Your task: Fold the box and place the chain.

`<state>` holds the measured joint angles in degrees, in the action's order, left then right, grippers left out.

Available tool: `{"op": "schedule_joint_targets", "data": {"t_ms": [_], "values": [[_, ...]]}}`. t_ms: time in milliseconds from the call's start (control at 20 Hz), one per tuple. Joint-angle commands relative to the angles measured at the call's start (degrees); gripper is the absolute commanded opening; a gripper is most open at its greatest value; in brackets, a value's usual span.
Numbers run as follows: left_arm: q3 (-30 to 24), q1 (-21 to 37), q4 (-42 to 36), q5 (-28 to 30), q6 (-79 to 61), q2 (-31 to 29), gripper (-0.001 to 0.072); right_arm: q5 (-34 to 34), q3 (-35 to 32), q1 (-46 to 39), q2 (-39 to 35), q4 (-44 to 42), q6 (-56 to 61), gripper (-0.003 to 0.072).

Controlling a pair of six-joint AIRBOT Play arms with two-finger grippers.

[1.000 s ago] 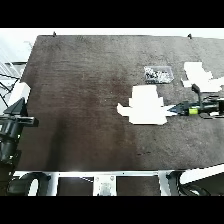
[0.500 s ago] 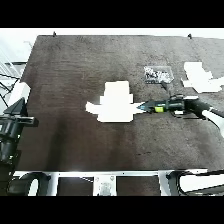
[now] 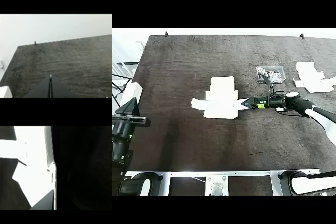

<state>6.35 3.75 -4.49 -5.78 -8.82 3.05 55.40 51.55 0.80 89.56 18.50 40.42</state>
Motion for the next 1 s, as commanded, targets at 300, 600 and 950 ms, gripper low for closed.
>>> {"op": "schedule_joint_targets", "data": {"t_ms": [300, 600, 950], "values": [[1.1, 0.0, -0.1, -17.0, 4.8, 8.1, 0.0573, -2.6, 0.8, 0.9, 0.0, 0.5, -3.4, 0.0011], [17.9, 0.0, 4.0, -32.5, 10.1, 41.3, 0.0573, -8.2, -0.1, 3.2, -0.2, 0.5, -9.3, 0.0010], [49.4, -0.9, 22.3, -51.2, 28.9, 74.8, 0.0572, -13.0, -4.3, 4.8, -3.8, -4.6, -16.1, 0.0010]]}}
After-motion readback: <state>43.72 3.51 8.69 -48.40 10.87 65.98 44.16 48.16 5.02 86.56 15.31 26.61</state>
